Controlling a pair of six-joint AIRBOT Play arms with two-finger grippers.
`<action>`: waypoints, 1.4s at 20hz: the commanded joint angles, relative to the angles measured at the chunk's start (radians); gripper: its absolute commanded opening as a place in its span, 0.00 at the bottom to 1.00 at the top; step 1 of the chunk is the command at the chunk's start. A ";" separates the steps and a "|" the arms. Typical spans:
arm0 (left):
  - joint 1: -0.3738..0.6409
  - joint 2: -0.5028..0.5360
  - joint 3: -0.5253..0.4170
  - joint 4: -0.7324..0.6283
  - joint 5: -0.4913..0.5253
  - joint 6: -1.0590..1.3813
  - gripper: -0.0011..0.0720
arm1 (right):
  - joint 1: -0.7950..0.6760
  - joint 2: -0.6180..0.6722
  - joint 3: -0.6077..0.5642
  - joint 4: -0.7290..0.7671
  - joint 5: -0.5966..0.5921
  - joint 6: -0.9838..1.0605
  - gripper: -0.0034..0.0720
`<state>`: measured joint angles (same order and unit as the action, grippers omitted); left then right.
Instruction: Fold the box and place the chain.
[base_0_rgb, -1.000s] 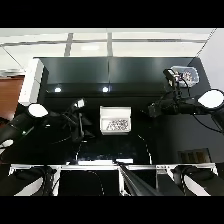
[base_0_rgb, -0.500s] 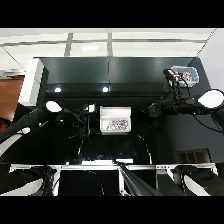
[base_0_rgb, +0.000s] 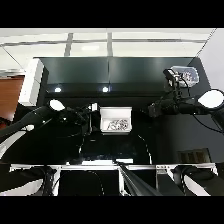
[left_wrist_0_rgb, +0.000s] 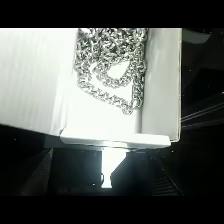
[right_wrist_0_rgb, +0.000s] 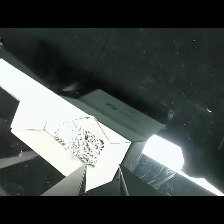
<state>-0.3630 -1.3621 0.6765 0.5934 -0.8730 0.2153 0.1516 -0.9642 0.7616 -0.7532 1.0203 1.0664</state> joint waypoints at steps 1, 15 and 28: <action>-0.010 -0.006 0.007 0.009 -0.010 0.010 0.98 | 0.000 -0.001 0.000 0.000 0.000 0.000 0.37; -0.032 -0.027 0.032 -0.063 -0.022 0.008 0.98 | 0.000 -0.001 0.000 0.000 -0.005 0.000 0.37; -0.060 -0.027 0.035 -0.063 0.041 0.005 0.98 | 0.000 -0.001 0.000 0.000 -0.011 0.000 0.37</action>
<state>-0.4202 -1.3888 0.7094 0.5346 -0.8547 0.2214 0.1516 -0.9642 0.7616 -0.7540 1.0111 1.0660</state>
